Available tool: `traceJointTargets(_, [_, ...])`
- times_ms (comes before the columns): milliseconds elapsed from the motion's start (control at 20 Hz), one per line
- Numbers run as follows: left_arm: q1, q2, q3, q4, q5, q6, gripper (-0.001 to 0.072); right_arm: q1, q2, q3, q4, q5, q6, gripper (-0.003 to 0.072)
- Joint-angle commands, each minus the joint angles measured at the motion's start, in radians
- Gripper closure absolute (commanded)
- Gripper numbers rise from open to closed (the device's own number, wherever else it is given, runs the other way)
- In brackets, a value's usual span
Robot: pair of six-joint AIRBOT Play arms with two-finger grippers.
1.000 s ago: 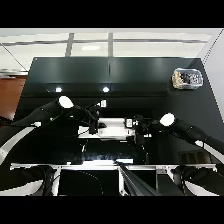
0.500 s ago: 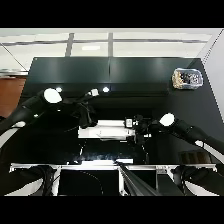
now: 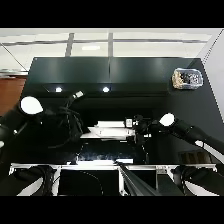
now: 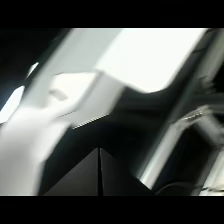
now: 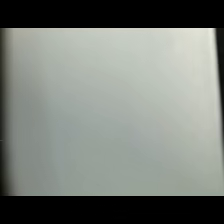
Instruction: Fold the box and place the chain.
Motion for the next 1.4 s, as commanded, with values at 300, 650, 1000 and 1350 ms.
traceJointTargets(300, [-0.139,-0.034,-0.162,-0.704,0.663,0.517,0.0679,0.0,-0.001,-0.001,0.0,0.0,0.0,0.022])
traceJointTargets(650, [-0.167,-0.193,-0.161,-0.645,0.702,0.568,0.0679,0.0,-0.001,-0.001,0.0,0.0,0.001,0.022])
traceJointTargets(1000, [-0.177,-0.221,-0.146,-0.634,0.71,0.568,0.0675,0.0,-0.001,-0.001,0.019,0.0,0.0,0.0219])
traceJointTargets(1350, [-0.047,0.055,-0.108,-0.18,0.614,0.399,0.059,0.0,-0.001,-0.001,0.019,0.0,0.0,0.0219])
